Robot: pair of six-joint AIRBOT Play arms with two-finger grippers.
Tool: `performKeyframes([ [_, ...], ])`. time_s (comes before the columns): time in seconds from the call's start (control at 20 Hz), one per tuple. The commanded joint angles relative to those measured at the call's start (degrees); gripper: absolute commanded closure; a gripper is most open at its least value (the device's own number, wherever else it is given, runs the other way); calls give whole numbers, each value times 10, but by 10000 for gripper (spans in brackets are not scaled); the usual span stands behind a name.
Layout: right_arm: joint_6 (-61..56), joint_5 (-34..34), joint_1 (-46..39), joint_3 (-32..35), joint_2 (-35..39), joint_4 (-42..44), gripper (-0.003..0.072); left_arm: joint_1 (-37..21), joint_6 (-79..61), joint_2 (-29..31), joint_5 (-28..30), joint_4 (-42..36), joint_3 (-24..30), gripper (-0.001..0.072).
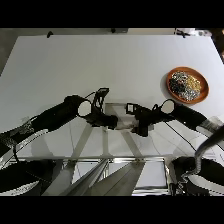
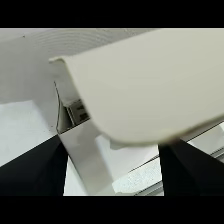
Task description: Fold the box and place the chain.
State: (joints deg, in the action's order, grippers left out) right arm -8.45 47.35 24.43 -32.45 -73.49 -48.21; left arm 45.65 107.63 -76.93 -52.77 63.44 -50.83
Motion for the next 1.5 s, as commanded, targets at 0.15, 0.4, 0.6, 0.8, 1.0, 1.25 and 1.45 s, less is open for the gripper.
performKeyframes([
  [0.15, -3, 0, 0, 0, 0, 2, 173, 0, -2, 4, 10, 5, 0, 326],
  [0.4, -3, 0, 0, 0, 0, 2, 173, 2, -2, -10, 23, 5, 0, 313],
  [0.6, -3, 0, 0, 0, 0, 2, 173, 2, -2, -23, 21, 5, 0, 310],
  [0.8, -3, 0, 0, 0, 0, 2, 173, 2, 7, -30, 19, 16, 0, 282],
  [1.0, -3, 0, 0, 0, 0, 2, 173, 2, 8, -30, 18, 19, 0, 331],
  [1.25, -3, 0, 0, 0, 0, 2, 173, 2, 70, -30, -15, 59, 0, 396],
  [1.45, -3, 0, 0, 0, 0, 2, 173, 0, 87, -22, -23, 66, 0, 391],
])
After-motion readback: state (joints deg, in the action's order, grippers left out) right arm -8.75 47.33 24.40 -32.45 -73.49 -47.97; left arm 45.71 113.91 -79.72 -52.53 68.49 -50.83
